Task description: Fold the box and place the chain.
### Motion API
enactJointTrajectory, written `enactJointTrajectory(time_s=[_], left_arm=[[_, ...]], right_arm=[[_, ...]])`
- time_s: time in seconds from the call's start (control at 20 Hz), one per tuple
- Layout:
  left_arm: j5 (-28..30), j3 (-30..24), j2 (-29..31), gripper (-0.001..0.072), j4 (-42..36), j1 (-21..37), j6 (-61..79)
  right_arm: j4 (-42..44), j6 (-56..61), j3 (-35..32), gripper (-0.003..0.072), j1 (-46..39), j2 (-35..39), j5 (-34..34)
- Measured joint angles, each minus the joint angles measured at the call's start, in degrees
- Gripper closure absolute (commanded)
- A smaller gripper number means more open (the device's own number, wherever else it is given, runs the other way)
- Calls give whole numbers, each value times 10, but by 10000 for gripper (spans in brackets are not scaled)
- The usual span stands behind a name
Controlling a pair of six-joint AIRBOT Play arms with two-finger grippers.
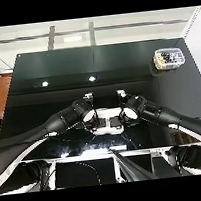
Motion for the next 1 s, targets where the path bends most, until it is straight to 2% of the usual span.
enactJointTrajectory(time_s=[0.2,0.4,0.5,0.65,0.7,0.75,0.9,1.0], left_arm=[[1,0,0,677,0,0,-2],[1,0,0,677,0,0,-2],[1,0,0,676,-1,0,-2],[1,0,0,677,-3,0,-3],[1,0,0,677,-3,0,-3],[1,0,0,677,-3,0,-3],[1,0,0,677,-3,0,-3],[2,0,0,677,-3,0,-3]], right_arm=[[0,-26,0,314,-14,64,14],[-19,-64,0,313,-64,197,46],[-87,-75,0,314,-103,266,66],[-252,-84,-9,311,-177,327,75],[-297,-86,-18,84,-211,334,65],[-326,-86,-27,-17,-246,333,44],[-348,-89,-40,-18,-360,286,-47],[-318,-94,-10,-16,-426,221,-107]])
